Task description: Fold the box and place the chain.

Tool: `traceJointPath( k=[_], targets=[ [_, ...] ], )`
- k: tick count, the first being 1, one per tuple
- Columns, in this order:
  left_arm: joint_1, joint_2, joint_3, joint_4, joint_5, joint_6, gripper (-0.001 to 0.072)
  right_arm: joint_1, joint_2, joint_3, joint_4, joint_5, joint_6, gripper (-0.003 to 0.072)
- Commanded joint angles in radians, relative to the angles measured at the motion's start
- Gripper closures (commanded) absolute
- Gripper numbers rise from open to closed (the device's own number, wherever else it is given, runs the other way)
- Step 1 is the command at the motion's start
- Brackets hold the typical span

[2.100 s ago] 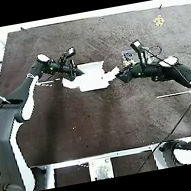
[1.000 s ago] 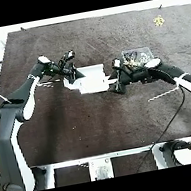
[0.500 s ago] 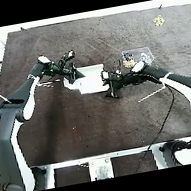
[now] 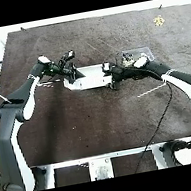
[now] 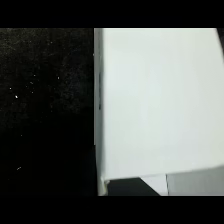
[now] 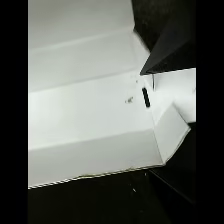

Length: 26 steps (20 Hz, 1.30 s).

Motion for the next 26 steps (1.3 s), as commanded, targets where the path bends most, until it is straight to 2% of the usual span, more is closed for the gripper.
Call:
traceJointPath(
  k=[1, 6, 9, 10, 20, 26],
  targets=[
    [0.0, 0.0, 0.001, 0.0, 0.0, 0.001, 0.0699, -0.029, -0.002, 0.047, 0.034, 0.048, 0.013, 0.0075],
    [0.0, 0.0, 0.001, 0.0, 0.0, 0.001, 0.0699, -0.042, -0.079, 0.143, 0.031, 0.108, 0.063, 0.0027],
    [0.0, 0.0, 0.001, 0.0, 0.0, 0.0, 0.0699, -0.079, -0.113, 0.184, 0.03, 0.183, 0.098, 0.0026],
    [0.0, 0.0, 0.001, 0.0, 0.0, 0.0, 0.0699, -0.092, -0.124, 0.193, 0.031, 0.201, 0.104, 0.0002],
    [0.0, 0.0, 0.001, 0.0, 0.0, 0.0, 0.0699, -0.11, -0.159, 0.21, 0.03, 0.248, 0.043, 0.0008],
    [0.0, 0.0, 0.001, 0.0, 0.0, 0.0, 0.0699, -0.112, -0.29, 0.377, 0.034, 0.375, 0.055, 0.0008]
  ],
)
